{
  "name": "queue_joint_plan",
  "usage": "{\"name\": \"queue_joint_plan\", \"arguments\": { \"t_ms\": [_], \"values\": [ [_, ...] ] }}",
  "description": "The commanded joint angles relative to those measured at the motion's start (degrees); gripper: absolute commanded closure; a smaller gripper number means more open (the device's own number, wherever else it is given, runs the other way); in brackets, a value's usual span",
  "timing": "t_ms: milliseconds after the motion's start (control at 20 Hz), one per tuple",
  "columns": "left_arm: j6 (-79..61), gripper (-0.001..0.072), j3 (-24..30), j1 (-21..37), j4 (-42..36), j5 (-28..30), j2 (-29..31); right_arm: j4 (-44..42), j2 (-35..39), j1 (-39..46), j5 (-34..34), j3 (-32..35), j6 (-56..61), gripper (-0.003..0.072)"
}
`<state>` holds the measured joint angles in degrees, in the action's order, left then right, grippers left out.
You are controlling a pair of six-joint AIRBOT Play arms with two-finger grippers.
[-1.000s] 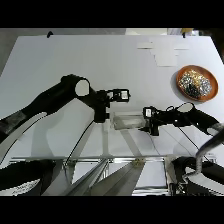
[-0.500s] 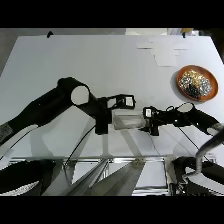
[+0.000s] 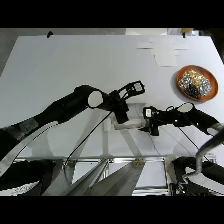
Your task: Fold the box and place the chain.
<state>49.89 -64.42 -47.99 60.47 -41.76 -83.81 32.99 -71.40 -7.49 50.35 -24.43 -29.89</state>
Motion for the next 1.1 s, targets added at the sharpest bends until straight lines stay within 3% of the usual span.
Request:
{"name": "queue_joint_plan", "arguments": {
  "t_ms": [0, 350, 550, 800, 950, 1050],
  "values": [
    [4.28, 0.0708, 0.02, 0.24, -0.44, 5.31, -4.61, 0.0, 0.04, 0.0, 0.0, -0.04, 0.0, 0.023],
    [4.63, 0.0707, 0.0, 0.55, -1.01, 5.31, -6.47, 0.0, 0.04, -0.02, 0.0, -0.04, 0.0, 0.023],
    [4.57, 0.0707, 0.0, 1.44, -1.09, 0.79, -2.49, 0.0, 0.04, 0.0, 0.02, -0.04, 0.0, 0.023],
    [4.55, 0.0707, 0.0, 2.01, 3.56, -12.55, 6.54, 0.0, 0.04, -0.02, 0.0, -0.04, 0.0, 0.023],
    [4.33, 0.0707, 0.04, 1.97, 3.93, -21.97, 6.8, 0.0, 0.04, 0.0, 0.02, -0.04, 0.0, 0.023],
    [3.45, 0.0703, 1.09, 1.92, 3.87, -23.56, 6.38, 0.0, 0.04, 0.0, 0.0, -0.04, 0.0, 0.023]
  ]
}}
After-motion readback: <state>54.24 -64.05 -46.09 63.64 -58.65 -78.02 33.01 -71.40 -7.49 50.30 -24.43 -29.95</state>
